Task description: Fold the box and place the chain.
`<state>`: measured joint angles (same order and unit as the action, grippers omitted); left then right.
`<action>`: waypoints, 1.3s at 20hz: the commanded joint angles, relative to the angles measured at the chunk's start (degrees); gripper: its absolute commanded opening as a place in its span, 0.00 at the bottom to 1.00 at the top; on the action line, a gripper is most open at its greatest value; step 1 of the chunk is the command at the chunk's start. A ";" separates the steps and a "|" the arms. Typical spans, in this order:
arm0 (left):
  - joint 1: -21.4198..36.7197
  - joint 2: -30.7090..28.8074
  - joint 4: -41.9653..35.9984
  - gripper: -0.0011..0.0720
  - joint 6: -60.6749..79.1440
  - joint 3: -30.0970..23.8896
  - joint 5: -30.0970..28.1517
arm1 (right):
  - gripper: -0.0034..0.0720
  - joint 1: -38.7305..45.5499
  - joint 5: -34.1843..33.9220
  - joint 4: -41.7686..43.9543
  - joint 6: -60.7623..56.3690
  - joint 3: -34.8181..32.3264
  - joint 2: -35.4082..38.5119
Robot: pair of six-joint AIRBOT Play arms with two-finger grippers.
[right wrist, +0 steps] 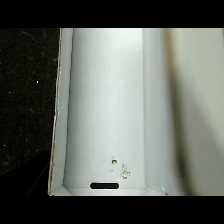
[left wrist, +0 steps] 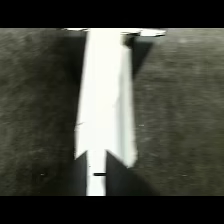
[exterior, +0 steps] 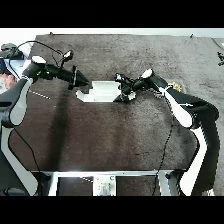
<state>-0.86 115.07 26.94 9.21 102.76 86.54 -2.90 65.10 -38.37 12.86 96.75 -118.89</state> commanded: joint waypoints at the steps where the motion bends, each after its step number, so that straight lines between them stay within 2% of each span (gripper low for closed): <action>1: 0.37 -1.97 -0.04 0.03 -0.59 -0.04 4.20 | 0.63 0.00 0.07 0.02 -0.02 0.04 0.00; 5: -0.63 -5.84 -0.13 0.02 -2.75 -2.64 1.22 | 0.62 0.00 0.04 0.00 -0.02 0.04 0.00; 11: -5.62 -15.80 0.02 0.02 4.42 -18.97 -14.23 | 0.63 0.00 0.07 0.02 -0.02 0.04 0.00; 14: -8.68 -16.37 -0.31 0.02 4.76 -23.78 -16.41 | 0.62 0.00 0.04 0.02 -0.02 0.04 0.00; 18: -11.47 -15.15 -2.84 0.03 2.25 -24.81 -23.30 | 0.62 0.00 0.04 0.00 -0.02 0.04 0.00; 22: -11.58 -13.29 -9.97 0.03 2.86 -24.26 -31.78 | 0.62 0.00 0.04 0.00 -0.02 0.04 0.00; 26: -11.58 -9.44 -9.81 0.03 1.64 -19.69 -32.76 | 0.63 0.00 0.07 0.02 -0.02 0.04 0.00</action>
<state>-12.29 103.39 18.37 11.77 80.77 56.55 -2.90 65.12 -38.37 12.84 96.75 -118.89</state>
